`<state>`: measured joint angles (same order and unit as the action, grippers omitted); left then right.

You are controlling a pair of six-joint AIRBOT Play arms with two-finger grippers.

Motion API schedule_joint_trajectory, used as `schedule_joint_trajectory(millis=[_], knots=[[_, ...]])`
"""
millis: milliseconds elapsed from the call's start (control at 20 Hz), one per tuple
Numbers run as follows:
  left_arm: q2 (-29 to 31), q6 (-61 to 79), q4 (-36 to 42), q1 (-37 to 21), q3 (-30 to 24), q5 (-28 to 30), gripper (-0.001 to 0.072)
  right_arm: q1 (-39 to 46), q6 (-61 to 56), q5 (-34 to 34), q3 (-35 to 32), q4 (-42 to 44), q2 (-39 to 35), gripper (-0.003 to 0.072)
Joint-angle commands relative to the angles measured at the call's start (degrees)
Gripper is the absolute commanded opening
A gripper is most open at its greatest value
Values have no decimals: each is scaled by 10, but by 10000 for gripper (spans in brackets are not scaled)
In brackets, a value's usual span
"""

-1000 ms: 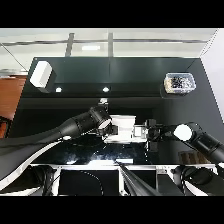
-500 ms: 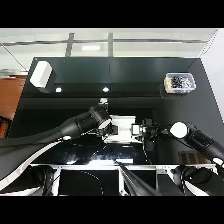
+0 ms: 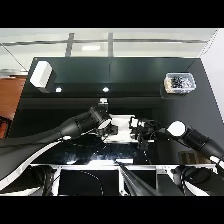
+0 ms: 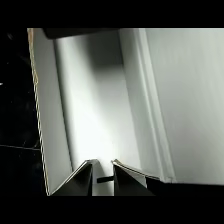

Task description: Fold the box and place the chain.

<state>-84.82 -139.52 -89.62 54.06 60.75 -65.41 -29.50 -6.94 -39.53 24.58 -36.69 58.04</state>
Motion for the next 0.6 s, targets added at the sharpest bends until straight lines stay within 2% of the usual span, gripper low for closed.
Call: schedule_joint_trajectory(millis=[0,200,250,300,350,400,500,550], knots=[[0,0,1,0,0,2,26,-10,-3,13,0,21,12,121],[0,0,1,0,0,2,26,-10,-3,12,0,21,12,130],[0,0,1,0,0,2,26,-10,-3,14,0,21,12,234],[0,0,1,0,0,2,26,-10,-3,17,0,21,12,254],[0,0,1,0,0,2,26,-10,-3,18,0,21,12,155],[0,0,1,0,0,2,26,-10,-3,19,0,20,12,96],[0,0,1,0,0,2,26,-10,-4,23,0,22,11,348],[0,0,1,0,0,2,26,-10,-4,24,0,21,11,247]])
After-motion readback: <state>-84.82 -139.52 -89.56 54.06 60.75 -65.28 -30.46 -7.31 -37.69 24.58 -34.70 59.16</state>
